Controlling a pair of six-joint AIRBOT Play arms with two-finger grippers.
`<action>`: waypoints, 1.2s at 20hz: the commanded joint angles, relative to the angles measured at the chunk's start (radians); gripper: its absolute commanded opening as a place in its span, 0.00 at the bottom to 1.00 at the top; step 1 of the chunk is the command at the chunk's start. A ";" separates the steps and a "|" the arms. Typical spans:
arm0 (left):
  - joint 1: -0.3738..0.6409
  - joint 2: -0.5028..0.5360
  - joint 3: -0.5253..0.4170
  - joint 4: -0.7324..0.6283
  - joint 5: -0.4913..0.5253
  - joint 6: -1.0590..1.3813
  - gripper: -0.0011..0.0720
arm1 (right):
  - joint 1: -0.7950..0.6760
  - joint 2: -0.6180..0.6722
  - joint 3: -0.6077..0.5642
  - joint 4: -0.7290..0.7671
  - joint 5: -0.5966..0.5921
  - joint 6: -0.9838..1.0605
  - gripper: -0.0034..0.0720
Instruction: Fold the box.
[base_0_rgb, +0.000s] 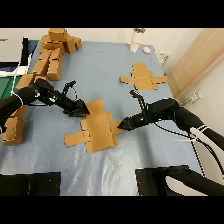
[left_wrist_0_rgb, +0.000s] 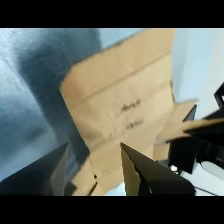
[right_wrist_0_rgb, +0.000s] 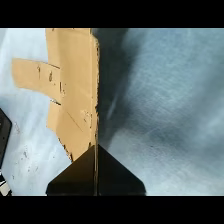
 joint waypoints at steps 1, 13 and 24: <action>0.001 -0.046 -0.001 -0.059 0.057 0.061 0.72 | 0.020 0.005 -0.002 0.000 -0.003 0.019 0.05; 0.001 -0.085 -0.001 -0.252 -0.135 0.320 0.57 | 0.020 0.004 -0.002 -0.026 0.015 0.036 0.05; 0.057 -0.085 -0.001 -0.258 -0.290 0.406 0.57 | 0.020 0.004 -0.002 -0.034 0.031 0.036 0.05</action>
